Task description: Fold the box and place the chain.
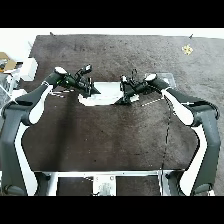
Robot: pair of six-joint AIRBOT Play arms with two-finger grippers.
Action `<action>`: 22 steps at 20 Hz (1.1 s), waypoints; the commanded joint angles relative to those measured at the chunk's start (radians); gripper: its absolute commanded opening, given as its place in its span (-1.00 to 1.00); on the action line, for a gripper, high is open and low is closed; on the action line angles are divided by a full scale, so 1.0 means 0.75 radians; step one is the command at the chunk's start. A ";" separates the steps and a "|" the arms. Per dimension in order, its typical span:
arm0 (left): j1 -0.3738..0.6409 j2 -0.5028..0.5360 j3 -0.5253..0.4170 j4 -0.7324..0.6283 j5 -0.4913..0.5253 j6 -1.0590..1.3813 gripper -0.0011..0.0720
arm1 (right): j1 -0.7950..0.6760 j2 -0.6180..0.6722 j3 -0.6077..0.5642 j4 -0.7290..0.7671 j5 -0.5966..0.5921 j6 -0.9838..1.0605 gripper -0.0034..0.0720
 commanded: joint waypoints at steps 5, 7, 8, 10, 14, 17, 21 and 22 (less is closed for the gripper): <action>0.004 0.005 0.000 -0.050 -0.040 -0.013 -0.14 | 0.001 -0.001 -0.001 0.001 -0.003 0.001 0.28; 0.014 0.020 0.001 -0.050 -0.051 -0.014 -0.13 | 0.001 -0.001 -0.001 0.001 -0.003 0.001 0.28; 0.022 0.035 0.003 -0.050 -0.061 -0.024 -0.13 | 0.001 -0.001 -0.001 0.001 -0.003 0.001 0.28; 0.062 0.078 0.007 -0.049 -0.082 -0.088 -0.13 | 0.001 -0.001 -0.001 0.001 -0.003 0.001 0.28; 0.157 0.153 0.017 -0.114 -0.268 -0.309 -0.14 | 0.001 -0.001 -0.001 0.001 -0.003 0.001 0.28; 0.134 0.149 -0.006 -0.178 -0.339 -0.517 -0.28 | 0.001 -0.001 -0.001 0.001 -0.003 0.001 0.28; 0.070 0.149 -0.007 -0.159 -0.319 -0.523 -0.93 | 0.000 -0.001 -0.001 0.001 -0.003 0.001 0.28; 0.060 0.149 -0.007 -0.161 -0.300 -0.524 -0.93 | 0.000 -0.001 -0.001 0.001 -0.003 0.001 0.28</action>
